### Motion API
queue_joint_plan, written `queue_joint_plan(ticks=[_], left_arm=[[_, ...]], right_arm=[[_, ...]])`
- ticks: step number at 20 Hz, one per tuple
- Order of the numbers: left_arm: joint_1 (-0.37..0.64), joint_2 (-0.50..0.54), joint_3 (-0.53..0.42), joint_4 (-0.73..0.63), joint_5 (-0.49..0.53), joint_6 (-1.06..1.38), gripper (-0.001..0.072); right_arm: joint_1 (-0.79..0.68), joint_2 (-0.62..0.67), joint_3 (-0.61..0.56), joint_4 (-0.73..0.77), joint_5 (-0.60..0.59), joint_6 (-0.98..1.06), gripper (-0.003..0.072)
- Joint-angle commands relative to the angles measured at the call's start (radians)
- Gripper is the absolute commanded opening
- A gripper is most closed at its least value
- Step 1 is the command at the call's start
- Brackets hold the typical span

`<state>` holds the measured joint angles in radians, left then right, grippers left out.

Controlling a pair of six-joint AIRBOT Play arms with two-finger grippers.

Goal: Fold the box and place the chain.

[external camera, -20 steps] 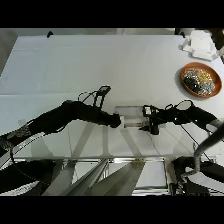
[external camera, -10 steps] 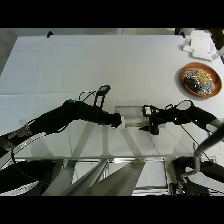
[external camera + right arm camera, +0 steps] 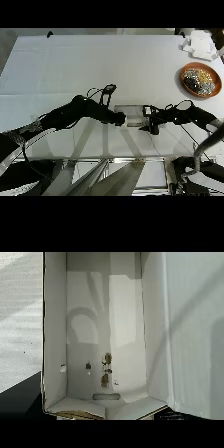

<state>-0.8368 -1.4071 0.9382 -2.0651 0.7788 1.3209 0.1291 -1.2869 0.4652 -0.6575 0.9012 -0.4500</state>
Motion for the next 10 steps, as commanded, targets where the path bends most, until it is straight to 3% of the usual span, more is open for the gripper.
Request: queue_joint_plan(ticks=[1,6,10], left_arm=[[-0.013,-0.018,0.042,0.092,0.056,-0.092,0.0469],[-0.009,-0.020,0.090,0.137,0.124,-0.144,0.0469],[-0.011,-0.020,0.093,0.137,0.122,-0.157,0.0469]], right_arm=[[0.001,0.000,0.000,0.000,0.000,0.000,0.0437],[0.001,0.000,0.000,0.000,0.000,0.000,0.0437],[0.000,0.000,0.000,0.000,0.000,0.000,0.0437]])
